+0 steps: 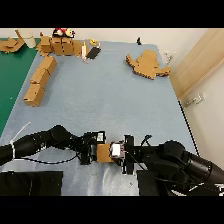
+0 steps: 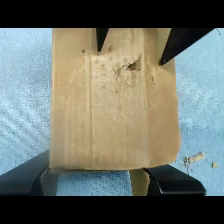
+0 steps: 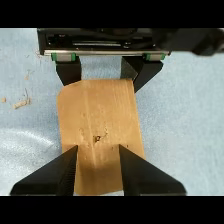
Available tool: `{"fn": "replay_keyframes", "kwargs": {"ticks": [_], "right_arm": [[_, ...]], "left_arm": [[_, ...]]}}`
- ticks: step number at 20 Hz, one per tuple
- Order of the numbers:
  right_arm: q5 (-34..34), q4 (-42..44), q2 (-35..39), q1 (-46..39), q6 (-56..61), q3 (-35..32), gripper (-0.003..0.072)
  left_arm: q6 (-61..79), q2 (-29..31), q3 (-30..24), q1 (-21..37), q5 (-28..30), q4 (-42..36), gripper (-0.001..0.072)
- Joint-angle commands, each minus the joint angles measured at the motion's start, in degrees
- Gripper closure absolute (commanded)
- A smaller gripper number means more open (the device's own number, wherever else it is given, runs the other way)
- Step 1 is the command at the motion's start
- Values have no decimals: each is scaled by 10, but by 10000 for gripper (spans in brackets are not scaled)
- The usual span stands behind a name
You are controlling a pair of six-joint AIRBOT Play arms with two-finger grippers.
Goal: Fold the box.
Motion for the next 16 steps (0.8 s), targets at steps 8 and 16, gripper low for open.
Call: {"fn": "replay_keyframes", "kwargs": {"ticks": [8,16], "right_arm": [[1,-92,-29,31,19,9,248],[-2,-435,-23,215,299,11,247]], "left_arm": [[0,0,0,0,0,0,251],[0,0,0,1,0,0,252]]}}
